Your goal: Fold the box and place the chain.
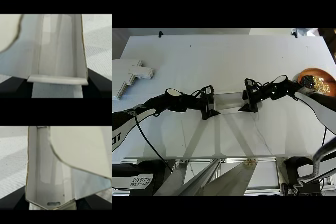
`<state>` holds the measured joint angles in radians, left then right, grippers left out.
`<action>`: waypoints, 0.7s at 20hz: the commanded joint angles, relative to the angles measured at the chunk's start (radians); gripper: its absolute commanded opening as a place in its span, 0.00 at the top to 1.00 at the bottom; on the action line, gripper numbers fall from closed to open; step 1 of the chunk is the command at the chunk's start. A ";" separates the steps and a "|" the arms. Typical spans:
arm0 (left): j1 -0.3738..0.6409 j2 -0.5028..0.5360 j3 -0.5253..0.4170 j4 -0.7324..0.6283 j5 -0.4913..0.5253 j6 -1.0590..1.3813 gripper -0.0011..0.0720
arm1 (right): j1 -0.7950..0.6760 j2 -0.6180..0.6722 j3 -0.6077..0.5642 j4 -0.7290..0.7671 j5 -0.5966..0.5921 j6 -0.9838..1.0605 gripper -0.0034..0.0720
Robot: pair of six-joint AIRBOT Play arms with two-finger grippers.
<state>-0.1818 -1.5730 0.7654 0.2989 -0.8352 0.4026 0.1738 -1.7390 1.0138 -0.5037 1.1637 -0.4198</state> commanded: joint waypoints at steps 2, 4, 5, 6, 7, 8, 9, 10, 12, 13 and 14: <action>-0.001 -0.001 0.000 0.001 0.001 0.000 0.47 | 0.001 0.000 0.000 0.000 0.000 0.000 0.29; -0.001 -0.001 0.000 0.001 0.001 0.000 0.47 | 0.000 0.000 0.000 0.000 0.000 0.000 0.29; -0.001 -0.001 0.000 0.001 0.001 0.000 0.47 | 0.000 0.000 0.000 0.000 0.000 0.000 0.29; -0.001 -0.001 0.000 0.001 0.001 0.000 0.47 | 0.001 0.000 0.000 0.001 0.001 0.000 0.29; -0.001 -0.001 0.000 0.001 0.001 0.000 0.47 | 0.001 0.000 0.000 0.006 0.003 0.000 0.29; -0.001 -0.001 0.000 0.001 0.001 0.000 0.47 | 0.002 0.000 0.000 0.009 -0.004 0.000 0.29; -0.001 -0.001 0.000 0.001 0.002 0.000 0.47 | 0.002 0.000 0.000 0.011 -0.006 0.001 0.29; -0.001 -0.001 0.000 0.001 0.001 0.000 0.47 | 0.002 0.000 0.000 0.011 -0.003 0.001 0.29; -0.001 -0.001 0.000 0.001 0.001 0.000 0.47 | 0.002 0.000 0.001 0.013 -0.006 0.001 0.09; -0.001 -0.001 0.000 0.001 0.001 0.000 0.47 | 0.001 0.001 0.001 0.012 -0.006 0.001 0.02; -0.001 -0.001 0.000 0.001 0.002 0.000 0.47 | 0.000 0.005 0.001 0.012 0.000 0.002 0.02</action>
<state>-0.1825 -1.5730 0.7654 0.2996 -0.8330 0.4030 0.1745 -1.7382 1.0138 -0.4911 1.1584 -0.4191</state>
